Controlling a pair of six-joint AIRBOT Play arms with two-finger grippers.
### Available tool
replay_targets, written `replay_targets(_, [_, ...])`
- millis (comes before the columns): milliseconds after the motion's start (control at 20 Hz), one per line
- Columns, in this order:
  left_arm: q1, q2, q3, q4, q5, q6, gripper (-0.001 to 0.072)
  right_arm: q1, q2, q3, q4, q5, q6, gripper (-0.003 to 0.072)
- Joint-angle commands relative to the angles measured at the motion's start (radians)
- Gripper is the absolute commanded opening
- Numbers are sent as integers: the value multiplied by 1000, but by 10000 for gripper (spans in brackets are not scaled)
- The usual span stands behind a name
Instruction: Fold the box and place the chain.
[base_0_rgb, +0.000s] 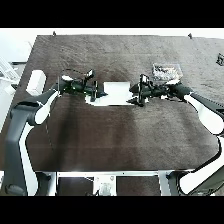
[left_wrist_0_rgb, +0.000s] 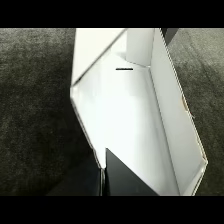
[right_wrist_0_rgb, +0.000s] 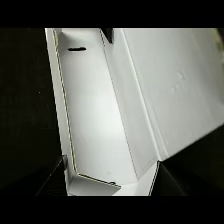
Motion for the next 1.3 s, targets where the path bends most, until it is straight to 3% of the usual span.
replay_targets(0, [0, 0, 0, -1, 3, 0, 21, 1, -3, 3, -1, 16, 19, 644])
replay_targets(400, [0, 0, 0, -1, 4, 0, 21, 1, -47, 24, -50, 68, -42, 646])
replay_targets(500, [0, 0, 0, -1, 4, 0, 21, 1, -52, 28, -58, 72, -79, 697])
replay_targets(800, [0, 0, 0, -1, 4, 0, 21, 3, -58, 37, -68, 76, -93, 697])
replay_targets(1250, [0, 0, 0, -1, 3, 0, 21, 31, -126, 143, -99, 84, -58, 697])
